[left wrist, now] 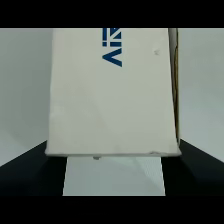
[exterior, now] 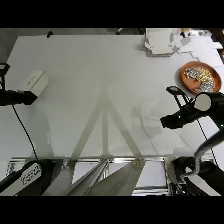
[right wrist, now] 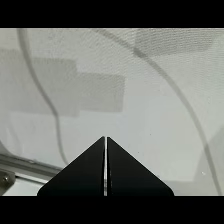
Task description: Fold the box and place the chain.
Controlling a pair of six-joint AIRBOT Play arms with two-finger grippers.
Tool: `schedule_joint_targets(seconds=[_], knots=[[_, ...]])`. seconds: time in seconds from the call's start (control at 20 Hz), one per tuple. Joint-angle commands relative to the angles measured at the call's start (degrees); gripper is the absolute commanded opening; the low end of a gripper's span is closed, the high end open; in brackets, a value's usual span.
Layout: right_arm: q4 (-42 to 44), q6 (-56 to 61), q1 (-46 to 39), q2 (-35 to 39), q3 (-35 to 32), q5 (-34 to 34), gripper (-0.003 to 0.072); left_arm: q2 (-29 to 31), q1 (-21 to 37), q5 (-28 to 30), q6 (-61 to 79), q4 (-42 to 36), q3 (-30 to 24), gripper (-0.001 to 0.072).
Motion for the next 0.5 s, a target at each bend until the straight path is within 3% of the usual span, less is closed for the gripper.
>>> schedule_joint_targets(seconds=[0.0,0.15,0.35,0.4,0.45], knots=[[0.0,0.0,0.0,0.0,0.0,0.0,0.0012,-4.1,0.6,-6.0,-1.3,2.8,0.1,0.0013],[0.0,0.0,0.0,0.0,0.0,0.0,0.0012,-5.2,0.6,-8.3,-2.1,3.1,0.1,0.0199],[0.0,0.0,0.0,0.0,0.0,0.0,0.0012,-6.0,0.6,-10.1,-2.1,3.9,0.0,0.0212],[0.0,0.0,0.0,0.0,0.0,0.0,0.0012,-6.0,0.6,-10.3,-2.1,3.8,0.0,0.0248],[0.0,0.0,0.0,0.0,0.0,0.0,0.0012,-6.0,0.5,-10.5,-2.1,3.8,0.0,0.0404]])
